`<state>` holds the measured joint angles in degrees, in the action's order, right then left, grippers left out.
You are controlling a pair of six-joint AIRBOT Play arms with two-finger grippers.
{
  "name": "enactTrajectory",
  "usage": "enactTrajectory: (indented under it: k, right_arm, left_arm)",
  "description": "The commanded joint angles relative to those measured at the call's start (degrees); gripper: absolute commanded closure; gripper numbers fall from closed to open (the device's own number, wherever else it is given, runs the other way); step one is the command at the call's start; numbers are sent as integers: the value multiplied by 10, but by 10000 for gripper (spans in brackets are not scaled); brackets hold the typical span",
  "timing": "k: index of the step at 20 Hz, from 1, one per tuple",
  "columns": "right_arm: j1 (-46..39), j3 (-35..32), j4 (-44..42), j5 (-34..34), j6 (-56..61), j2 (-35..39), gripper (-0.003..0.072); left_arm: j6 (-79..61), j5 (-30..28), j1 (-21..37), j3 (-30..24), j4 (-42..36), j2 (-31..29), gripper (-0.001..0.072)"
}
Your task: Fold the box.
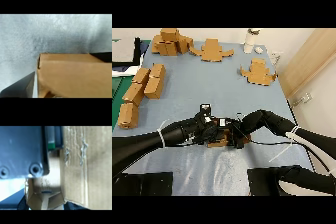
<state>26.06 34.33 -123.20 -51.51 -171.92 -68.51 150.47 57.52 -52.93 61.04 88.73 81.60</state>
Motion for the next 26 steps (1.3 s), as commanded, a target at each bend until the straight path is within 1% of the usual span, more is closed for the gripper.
enactTrajectory:
  k: [1,2,12,13,14,15,17,18,19,23,24,25,26]
  right_arm:
    - [0,0,0,0,0,0,216]
    - [0,0,0,0,0,0,216]
    - [0,0,0,0,0,0,216]
    - [0,0,0,0,0,0,216]
    - [0,0,0,0,0,0,216]
    - [0,0,0,0,0,0,216]
    - [0,0,0,0,0,0,216]
    - [0,0,0,0,0,0,216]
    - [0,0,0,0,0,0,216]
    - [0,0,0,0,0,0,216]
    - [0,0,0,0,0,0,216]
    - [0,0,0,0,0,0,216]
    - [0,0,0,0,0,0,216]
  left_arm:
    - [-5,42,-3,32,16,21,239]
    - [-26,46,-3,37,16,25,238]
    - [-60,45,-3,38,40,31,241]
    - [-60,45,-2,38,42,31,288]
    - [-60,44,-3,38,42,31,490]
    - [-60,41,-3,38,41,31,612]
    - [-61,33,-3,38,41,33,617]
    - [-61,33,-3,38,41,35,682]
    - [-61,32,-3,38,40,36,697]
    - [-61,31,-3,38,21,38,697]
    - [-73,31,-3,38,14,37,688]
    - [-89,33,-3,39,6,36,423]
    - [-85,40,-2,42,-2,36,111]
